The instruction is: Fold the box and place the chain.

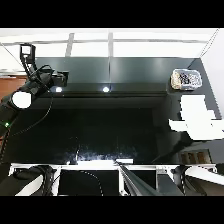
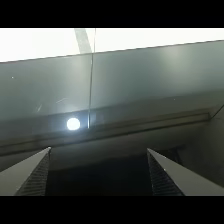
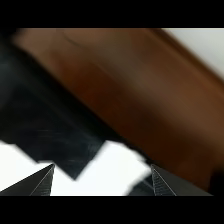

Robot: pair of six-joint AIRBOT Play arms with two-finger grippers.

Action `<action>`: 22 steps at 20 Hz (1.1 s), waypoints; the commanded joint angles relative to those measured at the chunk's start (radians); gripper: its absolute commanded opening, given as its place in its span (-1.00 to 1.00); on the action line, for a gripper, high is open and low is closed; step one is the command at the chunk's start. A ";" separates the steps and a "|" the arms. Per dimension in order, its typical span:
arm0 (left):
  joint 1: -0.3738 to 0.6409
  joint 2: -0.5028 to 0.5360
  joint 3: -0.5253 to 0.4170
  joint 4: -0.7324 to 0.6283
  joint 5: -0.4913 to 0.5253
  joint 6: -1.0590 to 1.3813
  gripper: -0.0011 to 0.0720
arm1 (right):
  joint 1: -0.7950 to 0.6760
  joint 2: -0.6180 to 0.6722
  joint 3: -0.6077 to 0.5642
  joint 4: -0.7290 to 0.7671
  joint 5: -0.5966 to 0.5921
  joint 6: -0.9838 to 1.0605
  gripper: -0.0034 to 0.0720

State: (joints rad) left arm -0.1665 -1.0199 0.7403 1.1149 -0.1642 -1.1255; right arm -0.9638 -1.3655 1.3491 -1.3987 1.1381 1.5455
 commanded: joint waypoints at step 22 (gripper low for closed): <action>0.000 -0.005 0.003 0.034 -0.024 0.000 0.95 | -0.117 -0.487 0.217 0.399 0.489 -0.607 0.37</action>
State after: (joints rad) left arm -0.1665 -1.0241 0.7425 1.1366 -0.1867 -1.1259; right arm -1.1076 -1.8511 1.5612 -0.9798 1.6028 0.9405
